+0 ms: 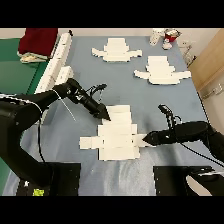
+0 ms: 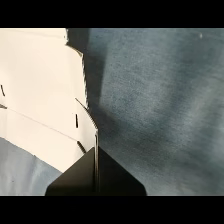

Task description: Fold the box.

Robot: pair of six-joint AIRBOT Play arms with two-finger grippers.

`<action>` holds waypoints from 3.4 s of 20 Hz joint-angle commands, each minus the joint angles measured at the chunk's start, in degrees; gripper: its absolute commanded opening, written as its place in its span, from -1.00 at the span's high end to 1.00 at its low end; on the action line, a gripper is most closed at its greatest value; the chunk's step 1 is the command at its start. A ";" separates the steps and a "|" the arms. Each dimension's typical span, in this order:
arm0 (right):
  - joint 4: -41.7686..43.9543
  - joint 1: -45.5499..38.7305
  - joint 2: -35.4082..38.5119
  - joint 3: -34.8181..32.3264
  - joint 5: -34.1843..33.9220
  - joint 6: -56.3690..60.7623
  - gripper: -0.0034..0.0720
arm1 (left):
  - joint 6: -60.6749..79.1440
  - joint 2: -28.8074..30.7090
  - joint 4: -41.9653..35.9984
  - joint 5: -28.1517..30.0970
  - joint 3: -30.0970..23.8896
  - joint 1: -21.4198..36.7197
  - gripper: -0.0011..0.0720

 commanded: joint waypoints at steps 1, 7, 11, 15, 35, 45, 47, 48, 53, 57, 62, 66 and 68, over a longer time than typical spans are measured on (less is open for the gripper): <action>0.02 0.02 -0.02 -0.02 0.17 0.02 0.90 | 2.54 -0.42 0.28 -2.10 1.62 -0.70 0.32; 0.00 0.02 -0.02 -0.02 0.50 0.00 0.90 | 5.88 -0.42 3.02 -3.41 1.73 -1.55 0.73; 0.00 0.00 0.00 -0.02 0.70 0.00 0.89 | 10.82 -0.42 0.70 -4.66 1.70 -2.64 0.93; -4.04 0.00 0.00 1.55 1.18 0.00 -0.06 | 13.90 -0.39 -0.20 -4.42 1.95 -2.93 0.93; -49.33 -0.83 -0.09 15.47 9.38 44.33 -0.06 | 46.01 43.63 0.00 49.90 -31.58 -21.79 0.95; -47.80 -0.83 -0.11 15.43 9.29 44.65 -0.06 | 45.51 41.48 0.70 54.03 -35.17 -27.43 0.94; -47.54 -0.83 -0.11 15.43 9.29 44.65 -0.06 | 45.51 41.48 0.81 53.92 -35.01 -27.43 0.94; -47.30 -0.83 -0.11 15.43 9.29 44.65 -0.06 | 45.51 41.48 0.90 53.46 -35.01 -27.43 0.94; -46.95 -0.83 -0.11 15.43 9.31 44.65 -0.06 | 45.48 41.46 5.33 48.41 -35.04 -27.45 0.93; -46.86 -0.83 -0.11 15.43 9.29 44.65 -0.06 | 45.46 41.46 6.23 45.11 -35.06 -27.45 0.93; -41.88 -0.83 -0.11 15.43 7.80 44.52 0.58 | 45.46 41.46 6.23 45.09 -35.06 -27.45 0.93; -27.76 -0.50 0.02 15.45 -0.48 34.16 0.90 | 45.48 41.46 6.23 45.11 -35.06 -27.45 0.93; -23.43 1.77 0.04 15.47 -8.22 29.20 0.90 | 45.46 41.46 6.23 45.11 -35.06 -27.45 0.93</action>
